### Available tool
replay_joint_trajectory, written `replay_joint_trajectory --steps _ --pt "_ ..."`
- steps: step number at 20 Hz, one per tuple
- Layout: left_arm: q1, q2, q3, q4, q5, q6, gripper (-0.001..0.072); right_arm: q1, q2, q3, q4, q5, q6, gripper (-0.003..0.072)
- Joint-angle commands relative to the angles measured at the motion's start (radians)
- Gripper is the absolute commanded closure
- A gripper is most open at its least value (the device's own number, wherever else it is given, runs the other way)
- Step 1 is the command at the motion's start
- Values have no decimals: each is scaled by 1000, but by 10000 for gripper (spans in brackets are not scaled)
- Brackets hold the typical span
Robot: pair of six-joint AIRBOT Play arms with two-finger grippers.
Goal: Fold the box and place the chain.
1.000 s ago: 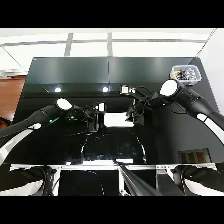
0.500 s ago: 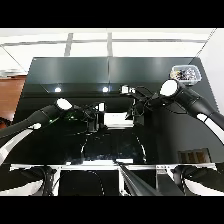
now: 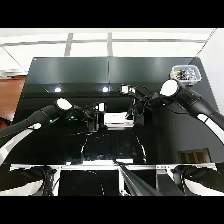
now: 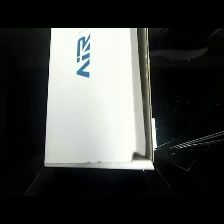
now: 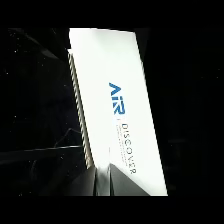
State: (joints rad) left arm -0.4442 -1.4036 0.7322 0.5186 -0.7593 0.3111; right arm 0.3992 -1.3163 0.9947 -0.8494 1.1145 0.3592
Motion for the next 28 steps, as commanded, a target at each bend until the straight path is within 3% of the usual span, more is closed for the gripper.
replay_joint_trajectory --steps 1,28 --pt "-1 -1 0 0 0 0 270 0 1 0 3 -19 1 675" --pt "-1 -1 0 0 0 0 270 1 -8 -18 -19 24 31 673"
